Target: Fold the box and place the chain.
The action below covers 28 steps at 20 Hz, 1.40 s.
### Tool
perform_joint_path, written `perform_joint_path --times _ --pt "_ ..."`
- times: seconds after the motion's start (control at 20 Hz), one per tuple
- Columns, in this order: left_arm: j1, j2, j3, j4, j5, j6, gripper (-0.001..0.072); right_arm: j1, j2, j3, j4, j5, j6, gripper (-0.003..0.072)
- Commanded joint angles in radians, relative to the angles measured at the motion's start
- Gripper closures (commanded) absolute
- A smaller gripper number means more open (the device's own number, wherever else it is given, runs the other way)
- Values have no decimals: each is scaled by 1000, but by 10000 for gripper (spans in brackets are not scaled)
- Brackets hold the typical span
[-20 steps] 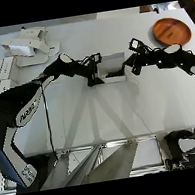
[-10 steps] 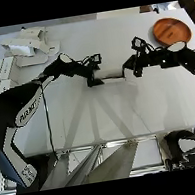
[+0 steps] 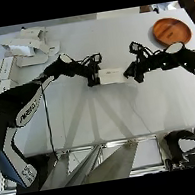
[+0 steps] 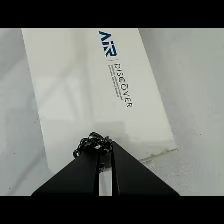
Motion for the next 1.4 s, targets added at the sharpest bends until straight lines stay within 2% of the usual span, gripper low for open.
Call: perform_joint_path --times 0.0,0.25,0.55,0.8,1.0,1.35 --pt "0 0 1 1 -2 1 271 -1 1 0 2 -52 78 670" --pt "0 0 1 1 -2 1 271 -1 1 0 106 -124 135 671" --pt "0 0 1 1 -2 1 271 -73 16 0 114 -126 145 672" --pt "0 0 1 1 -2 1 271 -150 66 0 71 -26 143 672" --pt "0 0 1 1 -2 1 271 -151 69 0 0 7 141 671" --pt "0 0 1 1 -2 1 271 -106 68 0 0 123 159 671"
